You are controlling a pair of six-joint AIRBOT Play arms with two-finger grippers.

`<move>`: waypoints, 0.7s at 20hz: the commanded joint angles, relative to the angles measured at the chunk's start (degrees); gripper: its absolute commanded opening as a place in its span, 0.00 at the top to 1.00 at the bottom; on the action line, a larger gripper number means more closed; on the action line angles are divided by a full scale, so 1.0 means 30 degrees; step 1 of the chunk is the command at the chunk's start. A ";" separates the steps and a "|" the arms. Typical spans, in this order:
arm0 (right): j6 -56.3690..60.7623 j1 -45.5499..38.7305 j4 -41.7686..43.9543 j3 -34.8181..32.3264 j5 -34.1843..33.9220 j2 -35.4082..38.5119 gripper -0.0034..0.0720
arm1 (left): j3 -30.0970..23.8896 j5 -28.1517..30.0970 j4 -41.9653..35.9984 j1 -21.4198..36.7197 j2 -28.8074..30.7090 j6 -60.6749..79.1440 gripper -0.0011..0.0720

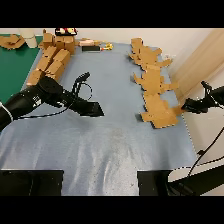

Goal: Fold the box.

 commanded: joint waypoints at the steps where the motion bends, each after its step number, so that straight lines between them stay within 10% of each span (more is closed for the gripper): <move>1: -0.1027 0.0255 0.1479 0.0131 -0.1341 -0.0619 0.68 | 0.0015 -0.0197 -0.0546 0.0007 0.0015 -0.0007 0.37; 4: -0.1486 0.1042 0.2841 0.0131 -0.2951 -0.0146 0.93 | 0.0015 -0.0503 -0.0743 0.0007 0.0015 0.0000 0.37; 10: 0.0692 0.3395 0.3942 -0.0678 -0.5858 0.2608 0.95 | 0.0007 -0.1770 -0.0495 0.0597 0.0015 0.0729 0.37; 14: 0.2382 0.5428 0.3949 -0.5523 -0.3920 0.6666 0.95 | -0.0080 -0.2514 -0.0423 0.1384 0.0015 0.1428 0.37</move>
